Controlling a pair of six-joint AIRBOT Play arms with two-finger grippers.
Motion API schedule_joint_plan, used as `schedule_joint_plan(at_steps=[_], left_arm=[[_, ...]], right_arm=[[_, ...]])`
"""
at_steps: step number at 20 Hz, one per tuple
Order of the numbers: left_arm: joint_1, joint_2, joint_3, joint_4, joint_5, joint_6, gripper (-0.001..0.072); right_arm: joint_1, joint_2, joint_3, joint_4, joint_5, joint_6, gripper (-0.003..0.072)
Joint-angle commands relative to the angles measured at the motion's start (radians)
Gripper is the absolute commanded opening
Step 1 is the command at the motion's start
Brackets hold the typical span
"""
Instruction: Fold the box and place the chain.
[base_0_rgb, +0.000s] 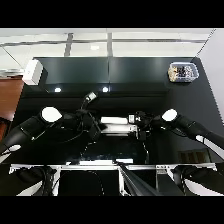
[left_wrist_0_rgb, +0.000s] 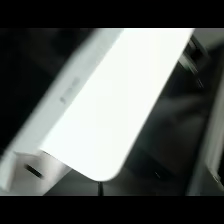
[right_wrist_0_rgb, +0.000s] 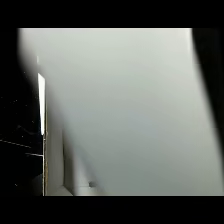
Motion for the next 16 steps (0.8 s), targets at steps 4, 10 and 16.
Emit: schedule_joint_plan(at_steps=[4,10,16], left_arm=[[0.014,-0.149,0.091,0.093,0.247,-0.044,0.0027],[0.030,-0.262,0.134,0.106,0.123,-0.069,0.0027],[0.066,-0.208,0.186,0.126,0.064,-0.067,0.0027]], right_arm=[[0.000,0.000,0.000,-0.001,0.004,0.000,0.0471],[0.000,0.000,0.000,-0.001,0.004,0.000,0.0471],[0.000,0.000,0.000,-0.001,0.004,0.000,0.0472]])
